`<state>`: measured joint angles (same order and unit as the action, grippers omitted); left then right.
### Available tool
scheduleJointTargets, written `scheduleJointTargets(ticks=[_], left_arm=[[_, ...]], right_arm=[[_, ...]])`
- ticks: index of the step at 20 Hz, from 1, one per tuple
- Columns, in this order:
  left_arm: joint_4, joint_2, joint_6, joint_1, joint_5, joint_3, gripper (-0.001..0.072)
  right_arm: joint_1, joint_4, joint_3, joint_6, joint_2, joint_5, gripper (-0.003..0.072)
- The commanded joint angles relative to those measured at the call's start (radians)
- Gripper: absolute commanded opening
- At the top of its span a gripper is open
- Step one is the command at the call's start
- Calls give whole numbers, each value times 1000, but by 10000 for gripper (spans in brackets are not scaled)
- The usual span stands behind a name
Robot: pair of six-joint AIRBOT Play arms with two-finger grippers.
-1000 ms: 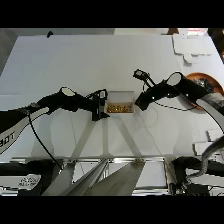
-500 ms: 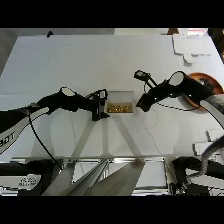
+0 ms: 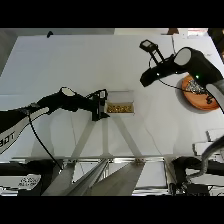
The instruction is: Fold the box and place the chain.
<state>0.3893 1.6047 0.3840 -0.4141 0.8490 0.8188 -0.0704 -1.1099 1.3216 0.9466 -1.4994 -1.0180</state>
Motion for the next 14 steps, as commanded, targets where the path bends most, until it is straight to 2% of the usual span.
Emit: scheduleJointTargets(ticks=[1, 4, 7, 8, 10, 14], left_arm=[[0, 0, 0, 1, 0, 0, 277], [0, 0, 0, 1, 0, 0, 277], [0, 0, 0, 1, 0, 0, 277], [0, 0, 0, 1, 0, 0, 277], [0, 0, 0, 1, 0, 0, 277], [0, 0, 0, 1, 0, 0, 277]], right_arm=[[-35, 156, 108, 45, -127, -79, 5], [-66, 271, 108, -9, -186, -258, 5], [-74, 272, 108, -48, -200, -372, 8], [-82, 272, 108, -68, -193, -399, 43], [-104, 270, 108, -68, -187, -438, 309], [-174, 176, 107, -152, -171, -409, 328]])
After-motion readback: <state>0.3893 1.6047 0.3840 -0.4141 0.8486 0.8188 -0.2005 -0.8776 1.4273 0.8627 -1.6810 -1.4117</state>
